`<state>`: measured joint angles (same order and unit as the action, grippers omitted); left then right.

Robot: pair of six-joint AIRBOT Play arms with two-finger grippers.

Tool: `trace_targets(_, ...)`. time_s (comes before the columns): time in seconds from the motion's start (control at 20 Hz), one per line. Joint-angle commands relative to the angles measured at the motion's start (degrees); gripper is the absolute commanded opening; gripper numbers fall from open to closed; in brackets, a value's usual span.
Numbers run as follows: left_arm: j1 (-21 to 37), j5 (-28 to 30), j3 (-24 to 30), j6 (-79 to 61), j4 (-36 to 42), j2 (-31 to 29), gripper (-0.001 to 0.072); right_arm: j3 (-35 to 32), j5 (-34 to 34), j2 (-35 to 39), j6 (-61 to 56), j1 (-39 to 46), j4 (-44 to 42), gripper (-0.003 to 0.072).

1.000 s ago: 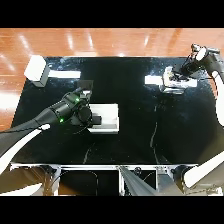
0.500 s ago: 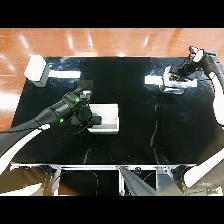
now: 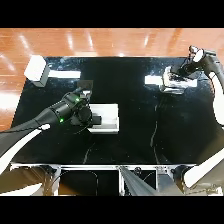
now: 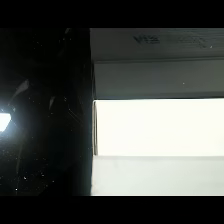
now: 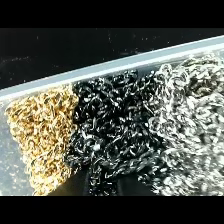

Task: Fold the box and place the chain.

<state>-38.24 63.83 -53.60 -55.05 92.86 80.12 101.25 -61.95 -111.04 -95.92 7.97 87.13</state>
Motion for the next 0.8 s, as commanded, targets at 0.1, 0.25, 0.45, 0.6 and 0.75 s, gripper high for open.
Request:
trace_targets(0.1,0.0,0.0,0.0,0.0,0.0,0.0,0.0022,1.3,0.4,5.9,2.0,0.0,0.0,0.0017)
trace_targets(0.25,0.0,0.0,0.0,0.0,0.0,0.0,0.0022,1.4,0.3,11.2,3.0,0.0,-0.1,0.0017)
trace_targets(0.45,0.0,-0.2,0.0,0.0,0.0,0.0,0.0022,1.4,0.8,18.9,4.5,0.0,-0.1,0.0017)
trace_targets(0.6,0.0,-0.3,0.0,0.0,0.0,0.0,0.0022,1.5,1.2,25.6,5.5,0.0,-0.1,0.0017)
trace_targets(0.75,0.0,-0.3,0.0,0.0,0.1,0.0,0.0022,1.5,0.2,32.9,8.5,-0.1,-2.2,0.0017)
